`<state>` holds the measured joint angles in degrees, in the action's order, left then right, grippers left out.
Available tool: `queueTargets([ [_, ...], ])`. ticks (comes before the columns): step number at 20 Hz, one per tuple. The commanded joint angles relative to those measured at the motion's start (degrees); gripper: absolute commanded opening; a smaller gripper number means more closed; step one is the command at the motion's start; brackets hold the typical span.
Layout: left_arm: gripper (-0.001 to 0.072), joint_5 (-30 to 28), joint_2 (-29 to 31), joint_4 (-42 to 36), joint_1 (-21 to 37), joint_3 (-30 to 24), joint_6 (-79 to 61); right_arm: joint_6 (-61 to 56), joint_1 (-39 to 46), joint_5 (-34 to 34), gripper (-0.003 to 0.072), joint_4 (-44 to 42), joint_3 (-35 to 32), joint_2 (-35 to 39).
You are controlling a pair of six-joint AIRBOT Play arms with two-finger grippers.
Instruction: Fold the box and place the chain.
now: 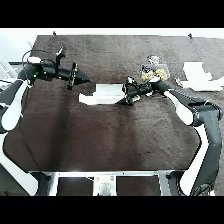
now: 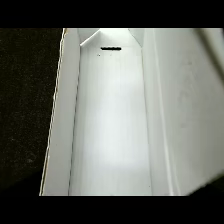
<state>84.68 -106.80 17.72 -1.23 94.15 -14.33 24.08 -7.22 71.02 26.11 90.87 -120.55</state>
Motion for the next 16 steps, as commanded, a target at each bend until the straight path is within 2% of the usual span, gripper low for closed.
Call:
queueTargets([
  [1, 0.0014, -8.1, 7.7, 1.1, -2.8, -7.1, 0.9, 0.0, 0.0, 0.0, 0.0591, 0.0, 0.0, 0.0],
  [3, 0.0015, -12.9, 11.2, 0.5, -5.2, -14.0, -1.5, 0.0, 0.0, 0.0, 0.0591, 0.0, 0.0, 0.0],
  [5, 0.0015, -15.3, 10.8, 1.3, -7.9, -17.8, -2.4, 0.0, 0.0, 0.0, 0.0591, 0.0, 0.0, 0.0],
  [7, 0.0015, -20.8, 10.8, 2.3, -9.7, -21.2, -3.3, 0.0, 0.0, 0.0, 0.059, 0.0, 0.0, 0.0],
  [10, 0.0014, -24.0, 10.8, 2.4, -9.6, -22.1, -4.2, 0.0, 0.0, 0.0, 0.0591, 0.0, 0.0, 0.0],
  [16, 0.0016, -35.4, 10.8, 2.1, -9.6, -21.5, -6.3, 0.0, 0.0, 0.0, 0.0591, 0.0, 0.0, 0.0],
])
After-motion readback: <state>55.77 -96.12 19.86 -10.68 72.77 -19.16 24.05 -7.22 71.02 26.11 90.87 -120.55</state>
